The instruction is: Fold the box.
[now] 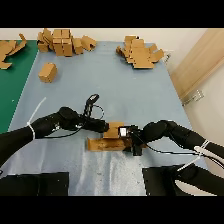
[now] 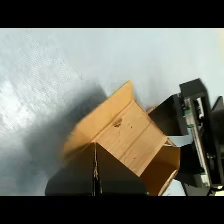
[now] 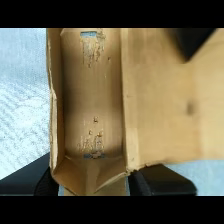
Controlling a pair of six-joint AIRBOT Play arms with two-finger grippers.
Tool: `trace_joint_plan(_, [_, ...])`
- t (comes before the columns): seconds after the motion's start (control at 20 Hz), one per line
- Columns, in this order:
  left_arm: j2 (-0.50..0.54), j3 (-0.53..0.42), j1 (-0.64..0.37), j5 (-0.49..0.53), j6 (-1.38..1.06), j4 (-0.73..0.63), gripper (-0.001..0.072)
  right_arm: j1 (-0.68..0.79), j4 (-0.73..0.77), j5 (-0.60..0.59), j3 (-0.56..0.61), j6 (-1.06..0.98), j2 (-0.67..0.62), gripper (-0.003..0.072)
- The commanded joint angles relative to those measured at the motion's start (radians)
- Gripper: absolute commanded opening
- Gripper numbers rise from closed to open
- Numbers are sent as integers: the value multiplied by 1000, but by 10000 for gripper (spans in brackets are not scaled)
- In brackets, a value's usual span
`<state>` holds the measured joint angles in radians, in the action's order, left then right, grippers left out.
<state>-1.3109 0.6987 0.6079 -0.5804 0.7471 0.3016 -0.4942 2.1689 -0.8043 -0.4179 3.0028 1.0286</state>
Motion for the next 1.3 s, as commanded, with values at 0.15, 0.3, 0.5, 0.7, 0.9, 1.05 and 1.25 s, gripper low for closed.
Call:
trace_joint_plan(0.15, [63,28,-90,-125,-186,77,9,0,0,2,0,-1,0,506])
trace_joint_plan(0.3, [142,23,-59,-127,-197,301,8,0,0,1,1,-1,0,506])
trace_joint_plan(0.5, [296,-49,20,-101,-140,535,8,0,0,-2,1,-1,0,506])
trace_joint_plan(0.7, [469,-177,144,-105,-164,716,12,0,0,-2,1,-1,0,506])
trace_joint_plan(0.9, [450,-212,165,-108,-182,756,687,0,0,-1,0,-1,0,506])
trace_joint_plan(1.05, [418,-211,166,-64,-277,753,687,0,0,-1,0,-1,0,506])
trace_joint_plan(1.25, [371,-188,166,-48,-316,730,687,0,0,-1,0,-1,0,507])
